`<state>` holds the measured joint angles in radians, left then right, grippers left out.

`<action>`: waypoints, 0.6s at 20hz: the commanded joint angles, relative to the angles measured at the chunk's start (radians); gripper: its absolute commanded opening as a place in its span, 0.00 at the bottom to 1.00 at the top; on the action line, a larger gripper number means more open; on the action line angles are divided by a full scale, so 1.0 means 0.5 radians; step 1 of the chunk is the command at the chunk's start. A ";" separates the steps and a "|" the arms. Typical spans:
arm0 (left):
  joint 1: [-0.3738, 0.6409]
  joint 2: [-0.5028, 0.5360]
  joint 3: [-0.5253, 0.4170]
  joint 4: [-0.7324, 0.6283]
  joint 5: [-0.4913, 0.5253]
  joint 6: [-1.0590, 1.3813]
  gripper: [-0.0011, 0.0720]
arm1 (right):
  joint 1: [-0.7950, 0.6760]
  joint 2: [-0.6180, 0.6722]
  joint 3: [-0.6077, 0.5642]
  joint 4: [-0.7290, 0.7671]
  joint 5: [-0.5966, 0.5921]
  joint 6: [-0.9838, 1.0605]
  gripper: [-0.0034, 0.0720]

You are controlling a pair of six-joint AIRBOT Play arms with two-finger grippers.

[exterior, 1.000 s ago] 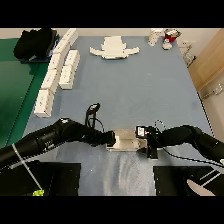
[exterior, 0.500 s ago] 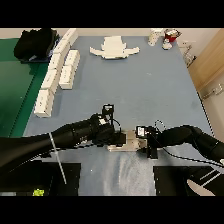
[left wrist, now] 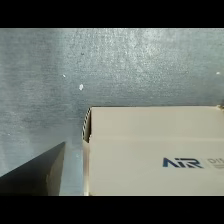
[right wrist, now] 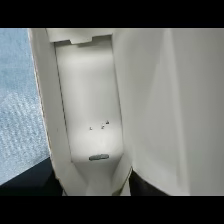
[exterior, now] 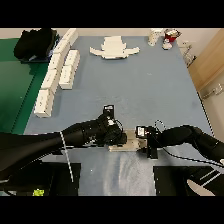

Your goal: Fold the box.

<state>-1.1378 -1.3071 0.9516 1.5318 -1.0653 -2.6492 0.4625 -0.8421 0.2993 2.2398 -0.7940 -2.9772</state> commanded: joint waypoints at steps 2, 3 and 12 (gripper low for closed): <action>-0.062 -0.098 0.114 0.117 -0.075 -0.028 0.73 | 0.001 0.002 0.002 0.000 0.000 0.000 0.67; -0.082 -0.111 0.127 0.135 -0.078 -0.032 0.73 | 0.001 0.002 0.002 0.000 0.000 0.000 0.67; -0.105 -0.165 0.129 0.134 -0.114 -0.089 0.33 | 0.001 0.002 0.002 0.000 0.000 0.000 0.67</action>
<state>-1.1854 -1.3819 1.0142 1.5955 -1.1156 -2.6835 0.4625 -0.8421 0.2993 2.2398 -0.7940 -2.9772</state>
